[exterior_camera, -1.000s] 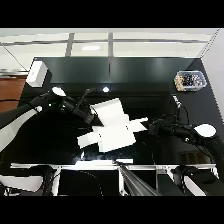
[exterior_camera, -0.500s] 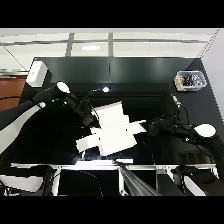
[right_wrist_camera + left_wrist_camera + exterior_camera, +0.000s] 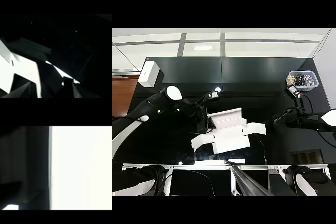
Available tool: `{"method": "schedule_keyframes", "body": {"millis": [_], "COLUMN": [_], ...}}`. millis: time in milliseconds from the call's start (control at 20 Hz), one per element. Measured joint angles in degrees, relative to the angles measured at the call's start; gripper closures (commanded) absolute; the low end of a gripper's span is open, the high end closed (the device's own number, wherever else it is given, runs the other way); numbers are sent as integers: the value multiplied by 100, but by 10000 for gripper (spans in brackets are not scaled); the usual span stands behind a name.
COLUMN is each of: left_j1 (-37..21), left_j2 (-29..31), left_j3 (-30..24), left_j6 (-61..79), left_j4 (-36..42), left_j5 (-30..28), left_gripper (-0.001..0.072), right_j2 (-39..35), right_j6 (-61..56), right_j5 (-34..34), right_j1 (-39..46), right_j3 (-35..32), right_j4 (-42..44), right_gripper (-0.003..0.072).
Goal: Fold the box and place the chain.
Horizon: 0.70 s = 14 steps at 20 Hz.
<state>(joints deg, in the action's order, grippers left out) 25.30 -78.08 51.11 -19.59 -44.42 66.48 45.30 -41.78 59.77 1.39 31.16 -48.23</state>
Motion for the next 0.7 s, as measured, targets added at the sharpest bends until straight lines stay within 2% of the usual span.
{"method": "schedule_keyframes", "body": {"millis": [200, 450, 700], "left_j1": [374, 566, 570], "left_j2": [168, 192, 24], "left_j3": [-175, -229, -238], "left_j6": [885, 1191, 1078], "left_j4": [-538, -802, -866], "left_j5": [-601, -1224, -1443], "left_gripper": [687, 686, 686], "right_j2": [0, 0, 0], "right_j6": [-9, -26, 1027], "right_j5": [111, 28, -238], "right_j1": [55, 55, -372], "right_j3": [92, 57, -365], "right_j4": [-282, -219, 315], "right_gripper": [76, 76, 76]}}
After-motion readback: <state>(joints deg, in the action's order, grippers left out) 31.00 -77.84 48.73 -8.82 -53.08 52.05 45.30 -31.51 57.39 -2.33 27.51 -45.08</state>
